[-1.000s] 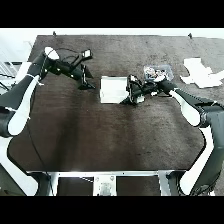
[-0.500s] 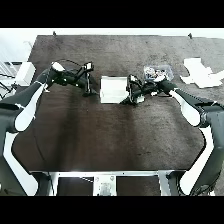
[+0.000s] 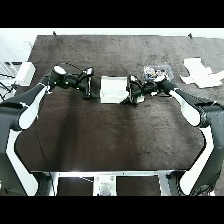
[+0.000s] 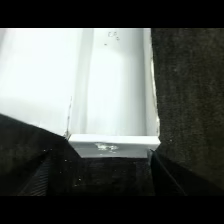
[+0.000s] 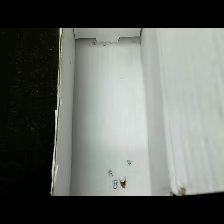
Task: Fold the box and place the chain.
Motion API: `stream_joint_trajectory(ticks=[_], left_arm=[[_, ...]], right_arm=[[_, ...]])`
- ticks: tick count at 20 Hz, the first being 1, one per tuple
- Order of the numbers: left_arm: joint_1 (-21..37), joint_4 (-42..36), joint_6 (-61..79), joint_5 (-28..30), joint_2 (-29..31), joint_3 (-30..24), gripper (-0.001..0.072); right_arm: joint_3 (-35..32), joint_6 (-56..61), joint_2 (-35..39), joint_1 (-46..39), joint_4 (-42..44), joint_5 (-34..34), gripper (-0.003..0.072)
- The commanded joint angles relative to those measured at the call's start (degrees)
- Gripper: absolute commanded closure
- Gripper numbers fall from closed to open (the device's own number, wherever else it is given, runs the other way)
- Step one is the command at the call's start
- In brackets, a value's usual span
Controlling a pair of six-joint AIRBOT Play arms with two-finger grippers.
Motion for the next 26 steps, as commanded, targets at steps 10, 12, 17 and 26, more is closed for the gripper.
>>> stream_joint_trajectory(ticks=[10,12,17,26], left_arm=[[-0.11,-1.97,5.51,-0.48,-1.7,0.0,-0.0006],[-0.11,-2.14,6.01,-0.11,-1.68,0.0,-0.0007],[-0.15,-2.64,6.08,-0.33,-1.68,0.0,-0.0007],[-0.46,-3.3,4.98,-1.18,-1.57,0.0,-0.0007]], right_arm=[[-0.02,0.0,0.0,0.02,0.02,0.0,0.0185],[-0.02,0.0,0.0,0.02,0.0,0.0,0.0184],[-0.02,0.02,0.0,0.02,0.02,0.0,0.0184],[-0.02,0.0,0.0,0.02,0.02,0.0,0.0185]])
